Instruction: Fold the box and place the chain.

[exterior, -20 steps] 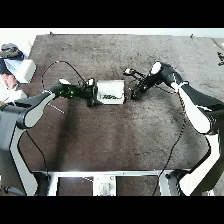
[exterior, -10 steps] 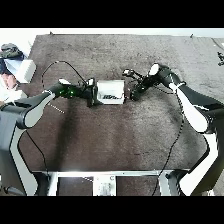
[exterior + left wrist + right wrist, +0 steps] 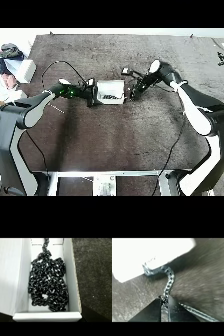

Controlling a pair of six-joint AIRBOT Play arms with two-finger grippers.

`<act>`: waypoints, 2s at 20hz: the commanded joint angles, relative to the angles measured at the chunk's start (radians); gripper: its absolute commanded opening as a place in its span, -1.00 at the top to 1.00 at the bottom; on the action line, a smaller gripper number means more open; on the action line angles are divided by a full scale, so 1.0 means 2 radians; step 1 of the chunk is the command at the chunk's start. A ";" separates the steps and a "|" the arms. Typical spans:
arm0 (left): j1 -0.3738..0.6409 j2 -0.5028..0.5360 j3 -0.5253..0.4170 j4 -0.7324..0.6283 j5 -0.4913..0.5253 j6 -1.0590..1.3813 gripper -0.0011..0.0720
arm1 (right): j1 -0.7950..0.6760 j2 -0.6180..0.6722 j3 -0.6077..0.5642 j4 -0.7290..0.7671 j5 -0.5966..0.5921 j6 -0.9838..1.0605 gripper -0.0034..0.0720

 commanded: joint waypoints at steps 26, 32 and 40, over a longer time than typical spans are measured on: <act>0.000 0.000 0.000 0.000 0.000 0.000 -0.12 | 0.078 0.122 0.006 0.008 -0.093 0.110 0.15; 0.000 0.000 0.000 0.000 0.000 0.000 -0.12 | 0.005 0.122 -0.094 0.018 -0.085 0.143 0.14; 0.000 0.000 0.000 0.000 0.000 0.000 -0.12 | 0.029 0.112 -0.207 0.040 -0.211 0.124 -0.15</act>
